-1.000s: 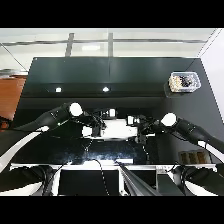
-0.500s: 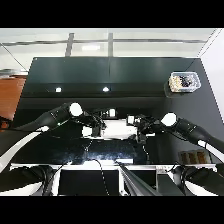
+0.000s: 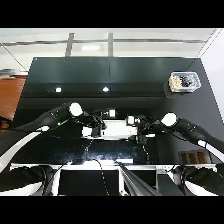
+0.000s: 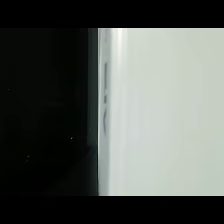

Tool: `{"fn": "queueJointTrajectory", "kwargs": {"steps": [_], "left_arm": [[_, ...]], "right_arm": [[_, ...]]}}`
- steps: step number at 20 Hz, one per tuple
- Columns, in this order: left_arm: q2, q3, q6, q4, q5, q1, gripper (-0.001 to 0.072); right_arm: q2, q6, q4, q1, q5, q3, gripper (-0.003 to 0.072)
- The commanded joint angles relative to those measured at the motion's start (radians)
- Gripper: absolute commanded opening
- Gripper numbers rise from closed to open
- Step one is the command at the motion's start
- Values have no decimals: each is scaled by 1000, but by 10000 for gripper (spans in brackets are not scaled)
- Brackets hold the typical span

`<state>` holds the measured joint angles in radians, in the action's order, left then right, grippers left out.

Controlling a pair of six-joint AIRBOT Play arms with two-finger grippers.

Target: Fold the box and place the chain.

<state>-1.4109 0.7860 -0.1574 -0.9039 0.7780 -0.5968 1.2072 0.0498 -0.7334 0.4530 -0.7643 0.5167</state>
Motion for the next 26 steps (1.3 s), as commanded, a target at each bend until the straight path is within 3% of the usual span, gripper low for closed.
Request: {"fn": "queueJointTrajectory", "kwargs": {"steps": [1, 3, 4, 5, 8, 11, 12, 16, 21, 26], "left_arm": [[2, 4, 0, 0, 20, 0, 33], [5, 10, 0, 0, 19, 0, 39], [6, 14, 0, 0, 14, 0, 149], [7, 17, 0, 0, 6, 0, 194], [7, 20, 0, 0, 4, 0, 221], [13, 21, -1, 0, -19, 1, 625], [21, 21, -1, -2, -32, 1, 696], [58, 22, -7, -5, -88, 3, 703], [126, 22, -65, -11, -86, 65, 704], [187, 22, -234, -145, 38, 175, 704]], "right_arm": [[0, -1, 0, 0, 1, 0, 415], [0, 0, 0, 0, 1, 0, 415], [0, 0, 0, 0, 1, 0, 415], [0, 0, 0, 0, 1, 0, 415], [0, 0, 0, 0, 2, 0, 415], [0, -1, 0, 0, 2, 0, 415], [0, -1, 0, 0, 2, 0, 415], [0, -1, 0, 0, 3, 0, 415], [0, -1, 0, 0, 7, 0, 415], [0, -1, 0, 0, 10, 0, 415]]}}
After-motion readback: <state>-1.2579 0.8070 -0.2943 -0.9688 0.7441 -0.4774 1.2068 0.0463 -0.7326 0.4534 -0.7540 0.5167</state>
